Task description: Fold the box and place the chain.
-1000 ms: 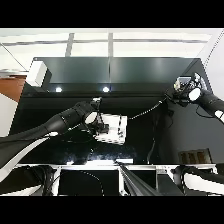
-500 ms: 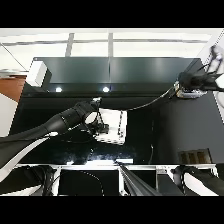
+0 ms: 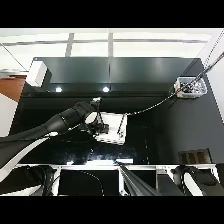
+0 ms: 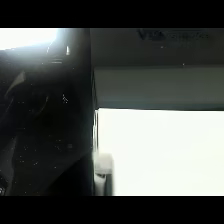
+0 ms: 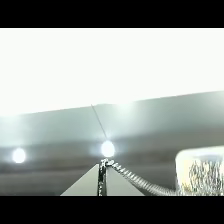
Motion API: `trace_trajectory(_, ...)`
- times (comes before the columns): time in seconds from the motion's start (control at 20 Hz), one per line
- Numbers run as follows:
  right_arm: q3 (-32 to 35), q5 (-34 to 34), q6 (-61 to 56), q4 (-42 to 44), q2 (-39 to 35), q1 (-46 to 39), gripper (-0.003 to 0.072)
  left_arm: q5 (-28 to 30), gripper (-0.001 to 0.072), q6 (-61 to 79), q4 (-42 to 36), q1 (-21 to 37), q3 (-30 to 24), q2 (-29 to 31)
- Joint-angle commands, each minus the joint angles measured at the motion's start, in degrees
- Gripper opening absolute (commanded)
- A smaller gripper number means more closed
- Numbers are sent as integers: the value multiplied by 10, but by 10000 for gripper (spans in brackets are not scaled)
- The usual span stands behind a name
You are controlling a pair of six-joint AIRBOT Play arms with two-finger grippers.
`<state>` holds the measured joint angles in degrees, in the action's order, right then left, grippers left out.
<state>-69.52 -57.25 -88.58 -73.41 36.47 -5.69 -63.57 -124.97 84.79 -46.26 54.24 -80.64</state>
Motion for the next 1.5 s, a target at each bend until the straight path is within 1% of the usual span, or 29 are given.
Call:
trace_trajectory(0.0,-79,-32,19,37,-23,0,42,0,37,0,0,0,0,0)
trace_trajectory(0.1,-108,-42,27,63,-23,0,42,0,37,0,0,0,0,0)
trace_trajectory(0.25,-116,-58,37,85,-24,0,42,0,37,0,0,0,0,0)
trace_trajectory(0.5,-115,-170,51,110,-23,0,42,1,37,0,0,0,0,0)
trace_trajectory(0.6,-104,-209,60,135,-23,0,42,1,37,0,0,0,0,0)
trace_trajectory(0.75,-54,-233,85,231,-23,0,42,1,37,0,0,0,0,0)
trace_trajectory(0.8,-27,-233,109,271,-23,0,42,1,37,0,0,0,0,0)
trace_trajectory(0.95,60,-217,131,363,-20,4,42,0,37,0,0,0,0,0)
trace_trajectory(1.05,107,-203,156,415,-14,31,42,0,37,0,0,0,0,0)
trace_trajectory(1.1,129,-184,164,429,-11,55,42,0,37,0,0,0,0,0)
trace_trajectory(1.2,160,-141,165,433,5,121,42,0,37,0,0,0,0,0)
trace_trajectory(1.3,174,-99,167,432,35,198,42,0,37,0,0,0,0,0)
trace_trajectory(1.4,176,-61,175,412,73,269,42,1,37,0,0,0,0,0)
trace_trajectory(1.45,176,-45,175,388,95,296,43,1,37,0,0,0,0,0)
